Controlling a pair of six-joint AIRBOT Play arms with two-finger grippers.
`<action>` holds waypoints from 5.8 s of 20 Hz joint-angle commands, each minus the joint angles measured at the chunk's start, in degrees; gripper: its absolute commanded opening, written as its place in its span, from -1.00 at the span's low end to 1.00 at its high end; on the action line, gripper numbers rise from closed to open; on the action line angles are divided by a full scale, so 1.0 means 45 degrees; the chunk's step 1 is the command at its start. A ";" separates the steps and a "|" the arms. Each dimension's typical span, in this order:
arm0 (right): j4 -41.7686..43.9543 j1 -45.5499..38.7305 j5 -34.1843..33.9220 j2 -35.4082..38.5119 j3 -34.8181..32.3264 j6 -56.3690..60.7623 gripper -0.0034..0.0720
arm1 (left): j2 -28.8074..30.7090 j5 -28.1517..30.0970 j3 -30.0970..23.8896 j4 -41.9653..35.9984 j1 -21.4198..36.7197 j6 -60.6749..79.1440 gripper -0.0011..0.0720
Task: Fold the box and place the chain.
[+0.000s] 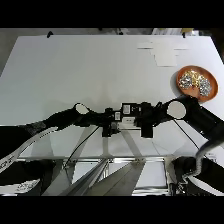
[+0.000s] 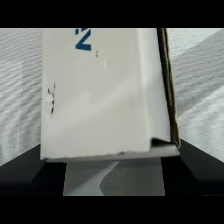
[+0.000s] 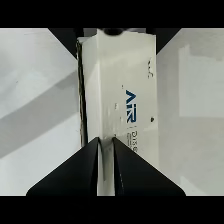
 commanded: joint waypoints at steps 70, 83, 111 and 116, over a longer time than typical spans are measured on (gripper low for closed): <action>0.1190 -0.0015 -0.0947 -0.0019 -0.1146 0.0345 -0.87 | 0.0010 -0.0010 0.0005 0.0019 0.0005 0.0029 -0.22; 0.1151 -0.0010 -0.0918 -0.0729 -0.1146 0.0345 -0.87 | 0.0010 -0.0010 0.0000 0.0019 0.0005 0.0029 -0.22; -0.4201 -0.6975 0.3041 0.1292 0.0321 1.1064 -0.87 | 0.0010 -0.0010 0.0000 0.0019 0.0005 0.0029 -0.22; -0.4109 -0.6999 0.3322 0.1292 0.0325 1.1050 -0.87 | 0.0010 -0.0010 0.0000 0.0019 0.0005 0.0029 -0.22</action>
